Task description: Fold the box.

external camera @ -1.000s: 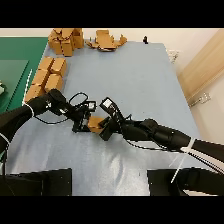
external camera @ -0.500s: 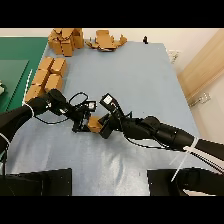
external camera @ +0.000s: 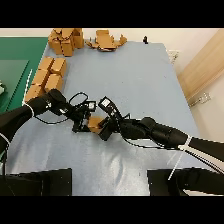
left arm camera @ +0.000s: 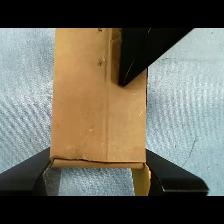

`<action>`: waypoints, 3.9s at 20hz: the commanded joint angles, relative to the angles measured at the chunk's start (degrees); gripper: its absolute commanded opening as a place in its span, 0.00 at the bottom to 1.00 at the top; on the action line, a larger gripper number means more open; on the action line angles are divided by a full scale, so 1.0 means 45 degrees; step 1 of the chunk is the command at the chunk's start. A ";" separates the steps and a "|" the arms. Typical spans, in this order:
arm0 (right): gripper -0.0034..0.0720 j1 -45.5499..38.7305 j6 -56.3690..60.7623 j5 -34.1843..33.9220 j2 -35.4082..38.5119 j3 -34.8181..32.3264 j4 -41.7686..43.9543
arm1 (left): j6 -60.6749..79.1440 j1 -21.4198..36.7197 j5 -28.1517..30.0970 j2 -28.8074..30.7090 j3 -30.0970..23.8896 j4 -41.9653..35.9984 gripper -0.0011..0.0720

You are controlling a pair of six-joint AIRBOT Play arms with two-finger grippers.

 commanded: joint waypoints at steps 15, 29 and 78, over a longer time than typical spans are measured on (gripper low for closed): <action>0.05 0.0044 -0.0005 -0.0015 0.1151 0.0316 -0.0510 | -0.0005 0.0015 -0.0034 0.0029 0.0005 -0.0005 0.04; 0.05 -0.3337 0.7193 -0.5090 0.6858 -0.0976 -0.9908 | -1.6597 0.4347 0.5527 0.5897 -0.1146 0.4065 0.03; 0.05 -0.3385 0.7295 -0.5008 0.6130 -0.1496 -0.9340 | -1.5854 0.5173 0.7130 0.2084 -0.0714 0.4333 0.95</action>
